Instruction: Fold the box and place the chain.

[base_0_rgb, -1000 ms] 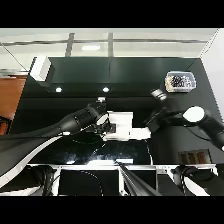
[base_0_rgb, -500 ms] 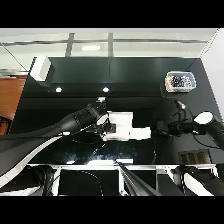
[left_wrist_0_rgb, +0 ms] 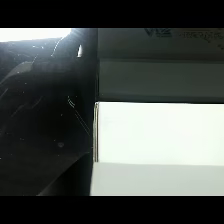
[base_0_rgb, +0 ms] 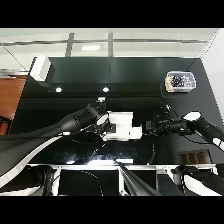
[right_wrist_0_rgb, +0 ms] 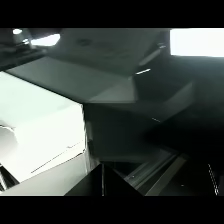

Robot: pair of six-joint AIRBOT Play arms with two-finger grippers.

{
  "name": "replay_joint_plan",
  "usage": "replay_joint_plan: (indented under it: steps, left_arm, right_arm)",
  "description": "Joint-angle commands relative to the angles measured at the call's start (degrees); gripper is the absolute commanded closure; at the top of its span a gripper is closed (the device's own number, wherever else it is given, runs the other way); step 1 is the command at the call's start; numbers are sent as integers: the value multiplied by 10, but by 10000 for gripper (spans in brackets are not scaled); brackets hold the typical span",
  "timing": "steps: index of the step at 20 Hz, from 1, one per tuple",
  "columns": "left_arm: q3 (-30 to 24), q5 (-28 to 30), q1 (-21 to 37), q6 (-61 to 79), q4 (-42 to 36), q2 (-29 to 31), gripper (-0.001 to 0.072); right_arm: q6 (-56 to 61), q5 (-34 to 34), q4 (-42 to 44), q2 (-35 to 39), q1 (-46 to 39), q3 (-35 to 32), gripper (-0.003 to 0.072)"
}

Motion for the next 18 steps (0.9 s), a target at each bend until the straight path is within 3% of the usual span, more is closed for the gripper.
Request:
replay_joint_plan:
  steps: [1, 2, 3, 4, 5, 6, 14, 18]
  left_arm:
    - [0, -1, 0, 0, 0, 0, 681]
    - [0, -1, 0, 0, 0, 0, 681]
    - [0, -1, 0, 0, 0, 0, 681]
    - [0, -1, 0, 0, 0, 0, 681]
    - [0, -1, 0, 0, 0, 0, 681]
    - [0, -1, 0, 0, 0, 0, 681]
    - [0, -1, 0, 0, 0, 0, 681]
    - [0, -1, 0, 0, 0, 0, 681]
  right_arm:
    - [-16, 11, 14, -3, 3, 5, 675]
    - [-18, 15, 13, -3, 3, 8, 672]
    - [-20, 22, 13, -3, 3, 14, 582]
    - [-19, 29, 13, -3, 3, 22, 364]
    - [-19, 33, 13, -3, 3, 30, 196]
    - [-19, 39, 13, -3, 3, 39, 80]
    - [-14, 63, 17, -3, 22, 58, 81]
    - [1, 23, 17, -3, 85, 58, 82]
